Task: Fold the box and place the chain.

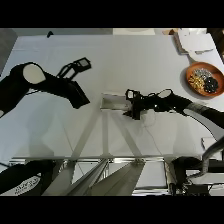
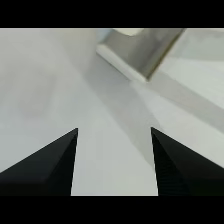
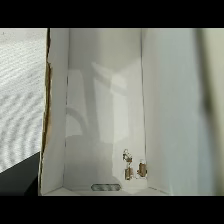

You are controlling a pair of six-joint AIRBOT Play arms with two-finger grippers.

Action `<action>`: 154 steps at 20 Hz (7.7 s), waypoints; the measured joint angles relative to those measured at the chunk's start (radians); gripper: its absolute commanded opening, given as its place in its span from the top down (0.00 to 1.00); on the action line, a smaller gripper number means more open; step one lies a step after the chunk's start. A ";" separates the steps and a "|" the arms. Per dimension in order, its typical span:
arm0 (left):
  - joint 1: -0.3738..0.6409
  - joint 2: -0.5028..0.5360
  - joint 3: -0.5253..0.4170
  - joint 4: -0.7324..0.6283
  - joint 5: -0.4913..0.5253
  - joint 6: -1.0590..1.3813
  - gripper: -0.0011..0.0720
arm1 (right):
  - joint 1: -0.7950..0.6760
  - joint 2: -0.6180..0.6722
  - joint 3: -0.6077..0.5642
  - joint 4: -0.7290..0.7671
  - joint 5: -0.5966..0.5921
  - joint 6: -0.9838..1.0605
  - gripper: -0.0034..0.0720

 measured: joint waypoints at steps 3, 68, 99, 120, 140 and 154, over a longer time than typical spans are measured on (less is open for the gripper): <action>0.102 -0.100 -0.020 -0.160 0.043 0.250 0.12 | 0.000 0.000 0.000 0.000 0.000 0.000 0.44; 0.034 -0.498 0.124 -0.389 -0.128 1.091 0.03 | 0.000 0.000 0.000 0.000 0.000 0.000 0.44; -0.023 -0.584 0.126 -0.457 -0.059 1.012 0.48 | 0.000 0.000 0.000 0.001 0.000 0.001 0.44; -0.023 -0.584 0.126 -0.447 -0.076 1.011 0.48 | 0.000 0.000 0.000 0.002 0.005 -0.001 0.29; -0.023 -0.584 0.126 -0.456 -0.071 1.009 0.48 | -0.145 0.132 -0.002 -0.175 0.049 0.054 0.12; -0.023 -0.584 0.125 -0.442 -0.083 1.015 0.48 | -0.203 0.242 0.000 -0.323 0.197 0.127 0.09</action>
